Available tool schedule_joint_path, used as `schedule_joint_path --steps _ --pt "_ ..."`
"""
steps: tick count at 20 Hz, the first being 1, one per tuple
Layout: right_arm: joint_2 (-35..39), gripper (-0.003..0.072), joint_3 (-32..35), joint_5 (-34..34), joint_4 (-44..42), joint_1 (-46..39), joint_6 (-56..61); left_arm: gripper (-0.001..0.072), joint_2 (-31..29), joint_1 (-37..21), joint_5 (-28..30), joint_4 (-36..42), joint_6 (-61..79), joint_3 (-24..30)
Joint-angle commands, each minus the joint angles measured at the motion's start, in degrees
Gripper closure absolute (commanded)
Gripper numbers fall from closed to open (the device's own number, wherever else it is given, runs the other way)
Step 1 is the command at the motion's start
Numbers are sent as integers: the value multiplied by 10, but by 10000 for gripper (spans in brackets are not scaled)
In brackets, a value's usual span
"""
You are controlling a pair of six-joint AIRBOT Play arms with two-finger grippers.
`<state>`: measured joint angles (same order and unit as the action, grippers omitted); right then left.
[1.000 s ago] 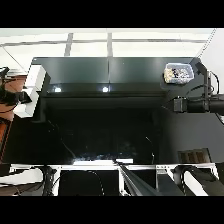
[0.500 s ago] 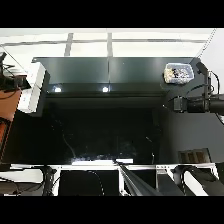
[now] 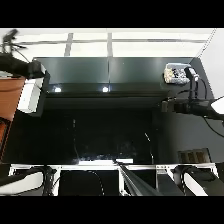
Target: Fold the box and place the chain.
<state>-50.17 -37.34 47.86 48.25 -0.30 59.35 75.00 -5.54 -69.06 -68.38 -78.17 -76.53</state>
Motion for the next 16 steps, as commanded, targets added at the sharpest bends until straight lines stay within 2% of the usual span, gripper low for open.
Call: schedule_joint_path --steps 1,3,6,9,16 --pt "0 668 42 -120 73 17 -6 685 -128 96 163 -29 3 201" --pt "0 668 42 -121 73 17 -7 685 -194 112 195 -29 -3 298" --pt "0 668 42 -121 73 17 -7 685 -271 109 196 -30 -4 390" --pt "0 668 42 -121 73 17 -7 685 -298 107 189 -45 -3 414" --pt "0 668 42 -121 73 17 -7 685 -295 108 192 -45 -3 414"
